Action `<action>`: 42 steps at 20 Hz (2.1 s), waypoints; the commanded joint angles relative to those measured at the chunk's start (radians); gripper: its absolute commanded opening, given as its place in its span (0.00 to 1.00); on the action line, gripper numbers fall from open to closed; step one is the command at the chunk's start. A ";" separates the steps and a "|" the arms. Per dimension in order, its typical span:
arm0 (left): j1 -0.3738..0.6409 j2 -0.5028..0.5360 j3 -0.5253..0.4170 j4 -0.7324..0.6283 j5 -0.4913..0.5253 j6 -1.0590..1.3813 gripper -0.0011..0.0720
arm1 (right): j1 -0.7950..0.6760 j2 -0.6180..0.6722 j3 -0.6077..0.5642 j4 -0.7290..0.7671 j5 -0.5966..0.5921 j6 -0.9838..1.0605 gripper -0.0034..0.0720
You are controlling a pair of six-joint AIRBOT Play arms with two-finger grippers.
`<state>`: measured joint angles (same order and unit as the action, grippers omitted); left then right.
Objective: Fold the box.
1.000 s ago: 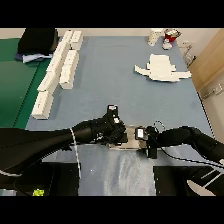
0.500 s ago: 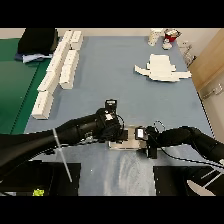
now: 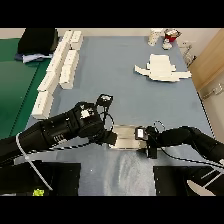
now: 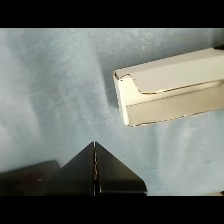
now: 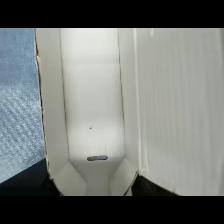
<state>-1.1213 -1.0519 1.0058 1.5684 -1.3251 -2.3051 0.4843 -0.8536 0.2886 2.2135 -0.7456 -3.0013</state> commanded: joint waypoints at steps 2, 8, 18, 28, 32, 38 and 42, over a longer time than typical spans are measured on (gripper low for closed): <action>-0.001 0.011 -0.003 -0.002 0.139 0.282 0.04 | 0.001 0.001 0.001 0.000 0.000 0.000 0.73; 0.156 0.158 -0.137 -0.174 0.142 0.798 0.03 | 0.001 0.001 0.001 0.000 0.000 0.000 0.73; 0.564 0.277 -0.535 -0.681 0.443 1.995 0.97 | 0.001 0.001 0.001 0.000 0.000 0.000 0.73; 0.558 0.043 -0.597 -1.079 0.593 2.570 0.97 | 0.001 0.001 0.001 0.000 0.000 0.000 0.73; 0.522 0.019 -0.597 -1.129 0.642 2.582 0.97 | 0.001 0.001 0.001 0.000 0.000 0.000 0.73; 0.497 -0.020 -0.597 -1.169 0.661 2.582 0.97 | 0.001 0.001 0.001 0.000 0.000 0.000 0.73; 0.465 -0.036 -0.597 -1.196 0.667 2.582 0.97 | 0.001 0.001 0.001 0.000 0.000 0.000 0.73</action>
<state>-0.6376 -1.0744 0.4095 0.3965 -0.6666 0.2737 0.4843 -0.8536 0.2886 2.2135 -0.7456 -3.0009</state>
